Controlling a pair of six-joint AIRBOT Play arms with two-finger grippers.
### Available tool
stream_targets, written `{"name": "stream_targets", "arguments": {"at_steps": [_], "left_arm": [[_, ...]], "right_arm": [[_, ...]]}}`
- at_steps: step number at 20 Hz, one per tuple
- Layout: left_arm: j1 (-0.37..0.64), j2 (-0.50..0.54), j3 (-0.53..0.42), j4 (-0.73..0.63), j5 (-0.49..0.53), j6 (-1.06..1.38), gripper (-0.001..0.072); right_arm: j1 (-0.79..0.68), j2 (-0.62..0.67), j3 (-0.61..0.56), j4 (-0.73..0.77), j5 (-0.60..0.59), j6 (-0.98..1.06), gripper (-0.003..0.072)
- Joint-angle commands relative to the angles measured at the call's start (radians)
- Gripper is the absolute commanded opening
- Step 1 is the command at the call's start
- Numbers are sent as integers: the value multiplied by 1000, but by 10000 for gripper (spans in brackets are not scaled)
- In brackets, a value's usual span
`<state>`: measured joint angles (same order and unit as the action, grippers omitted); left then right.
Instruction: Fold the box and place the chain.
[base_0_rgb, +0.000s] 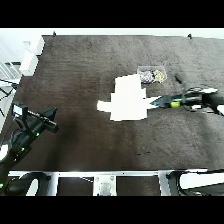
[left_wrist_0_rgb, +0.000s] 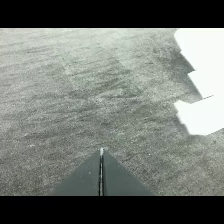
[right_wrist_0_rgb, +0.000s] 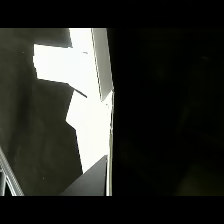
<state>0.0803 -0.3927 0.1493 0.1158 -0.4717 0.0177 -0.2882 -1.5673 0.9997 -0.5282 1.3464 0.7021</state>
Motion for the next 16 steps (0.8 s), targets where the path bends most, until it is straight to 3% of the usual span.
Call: {"name": "stream_targets", "arguments": {"at_steps": [1, 4, 8, 10, 15, 16], "left_arm": [[0, 1, 0, 0, 0, 0, 21], [0, 1, 0, -2, 0, 0, 21], [0, 1, 0, -1, 0, 0, 21], [0, 1, 0, -2, 3, 2, 21], [0, 0, 0, -1, 12, 9, 23], [0, 0, 0, -1, 16, 28, 147]], "right_arm": [[200, 48, -67, 85, -245, 52, 4], [309, 32, -50, 127, -424, 56, 5], [380, -61, 29, 113, -441, 38, 4], [393, -64, 22, 93, -505, 30, 5], [385, -32, 21, 78, -517, 13, 4], [385, -27, 20, 79, -517, 20, 4]]}}
